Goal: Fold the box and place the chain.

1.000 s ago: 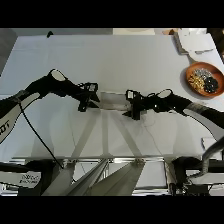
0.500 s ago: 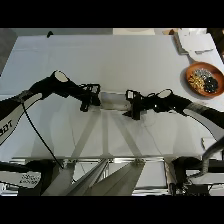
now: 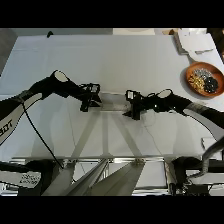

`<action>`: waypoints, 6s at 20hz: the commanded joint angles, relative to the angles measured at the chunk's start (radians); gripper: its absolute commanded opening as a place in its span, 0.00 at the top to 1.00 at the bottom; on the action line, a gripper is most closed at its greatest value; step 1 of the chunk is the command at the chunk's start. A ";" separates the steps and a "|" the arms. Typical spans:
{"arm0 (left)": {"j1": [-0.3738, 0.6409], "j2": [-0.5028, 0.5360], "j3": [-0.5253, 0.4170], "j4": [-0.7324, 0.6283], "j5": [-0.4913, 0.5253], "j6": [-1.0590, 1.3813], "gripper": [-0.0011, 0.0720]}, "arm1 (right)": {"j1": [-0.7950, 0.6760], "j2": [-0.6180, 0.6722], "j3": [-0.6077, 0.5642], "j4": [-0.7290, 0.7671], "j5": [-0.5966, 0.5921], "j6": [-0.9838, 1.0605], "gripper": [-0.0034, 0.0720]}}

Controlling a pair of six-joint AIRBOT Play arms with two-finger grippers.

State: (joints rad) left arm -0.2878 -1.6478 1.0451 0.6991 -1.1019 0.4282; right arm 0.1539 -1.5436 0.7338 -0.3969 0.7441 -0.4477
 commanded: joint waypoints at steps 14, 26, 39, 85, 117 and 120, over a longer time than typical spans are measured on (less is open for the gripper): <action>-0.001 -0.001 -0.001 -0.034 -0.018 -0.003 0.87 | 0.001 0.000 0.000 0.002 0.000 0.002 0.44; -0.001 0.000 -0.001 -0.034 -0.021 -0.010 0.97 | 0.000 0.000 0.000 0.002 0.000 0.002 0.44; 0.000 0.088 -0.001 -0.041 -0.025 -0.074 0.97 | 0.001 0.000 0.000 0.002 0.000 0.002 0.44; 0.064 0.193 -0.183 0.066 0.111 -1.479 0.97 | 0.001 0.000 0.000 0.001 0.000 0.002 0.44; 0.099 0.143 -0.185 -0.080 0.015 -1.464 0.96 | 0.000 0.000 0.000 0.001 0.000 0.002 0.44; 0.099 0.143 -0.185 -0.108 0.037 -1.463 0.85 | 0.001 0.000 0.000 0.001 0.000 0.002 0.44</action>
State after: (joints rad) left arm -0.1883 -1.5055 0.8600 0.6365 -1.0775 -1.0370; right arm 0.1539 -1.5436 0.7338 -0.3958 0.7437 -0.4461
